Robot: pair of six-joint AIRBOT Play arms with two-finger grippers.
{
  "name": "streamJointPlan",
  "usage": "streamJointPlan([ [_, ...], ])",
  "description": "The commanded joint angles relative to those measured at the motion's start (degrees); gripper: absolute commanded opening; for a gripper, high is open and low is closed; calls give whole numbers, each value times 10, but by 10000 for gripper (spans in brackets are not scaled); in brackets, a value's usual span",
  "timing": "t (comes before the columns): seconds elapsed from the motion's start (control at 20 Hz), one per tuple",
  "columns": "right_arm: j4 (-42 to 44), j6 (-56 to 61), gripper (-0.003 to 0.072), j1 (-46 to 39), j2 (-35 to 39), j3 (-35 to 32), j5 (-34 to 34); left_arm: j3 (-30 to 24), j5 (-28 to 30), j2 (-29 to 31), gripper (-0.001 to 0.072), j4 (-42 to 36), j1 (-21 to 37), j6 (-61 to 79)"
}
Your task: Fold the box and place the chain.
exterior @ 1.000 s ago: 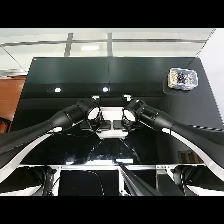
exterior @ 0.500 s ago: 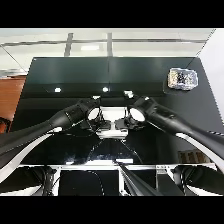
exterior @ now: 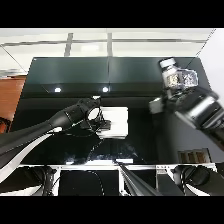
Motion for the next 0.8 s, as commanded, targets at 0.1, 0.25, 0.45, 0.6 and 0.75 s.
streamJointPlan([
  [0.1, 15, -18, 713, -212, -18, -22, -209, 1, 0, 0, 29, 0, 0, 0],
  [0.25, 270, -236, 710, -344, -110, -6, -324, 1, 0, 0, 29, 0, 0, 0],
  [0.45, 310, -237, 708, -438, -290, 170, -229, 1, -3, 0, 29, 0, 0, 0],
  [0.6, 353, -162, 674, -478, -416, 318, -147, 1, -3, 0, 29, 0, 0, 0],
  [0.75, 475, -61, 567, -514, -486, 384, -144, 1, -3, 0, 29, 0, 0, 0],
])
